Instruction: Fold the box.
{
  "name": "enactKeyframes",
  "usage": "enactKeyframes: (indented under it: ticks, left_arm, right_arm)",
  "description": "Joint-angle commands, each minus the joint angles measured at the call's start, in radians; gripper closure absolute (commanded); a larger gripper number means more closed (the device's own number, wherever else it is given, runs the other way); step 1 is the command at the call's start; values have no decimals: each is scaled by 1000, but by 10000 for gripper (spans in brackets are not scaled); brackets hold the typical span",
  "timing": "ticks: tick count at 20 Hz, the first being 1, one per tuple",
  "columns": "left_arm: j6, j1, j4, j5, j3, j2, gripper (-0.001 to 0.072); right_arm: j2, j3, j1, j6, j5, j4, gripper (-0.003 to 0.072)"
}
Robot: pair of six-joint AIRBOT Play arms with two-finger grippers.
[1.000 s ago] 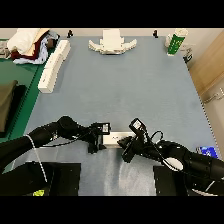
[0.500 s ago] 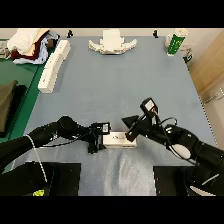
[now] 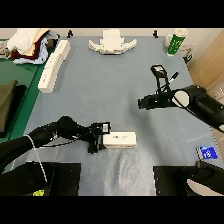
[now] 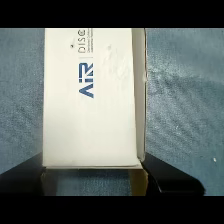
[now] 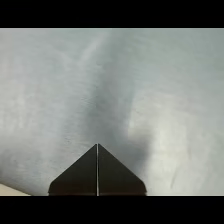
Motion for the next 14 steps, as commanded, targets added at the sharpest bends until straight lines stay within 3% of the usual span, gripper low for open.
enactKeyframes:
  ticks: [1,4,7,11,14]
  left_arm:
    - [-61,3,-11,2,5,4,198]
    - [-159,30,-5,1,26,40,198]
    - [-343,140,76,3,32,121,199]
    - [-759,440,382,4,51,269,198]
    - [-1058,751,625,-3,85,323,198]
  right_arm:
    - [-72,77,-45,192,159,-27,682]
    - [-77,77,-45,244,158,-52,682]
    - [-77,77,-45,283,158,-94,682]
    - [-77,77,-45,285,158,-110,682]
    - [-77,77,-45,285,147,-129,682]
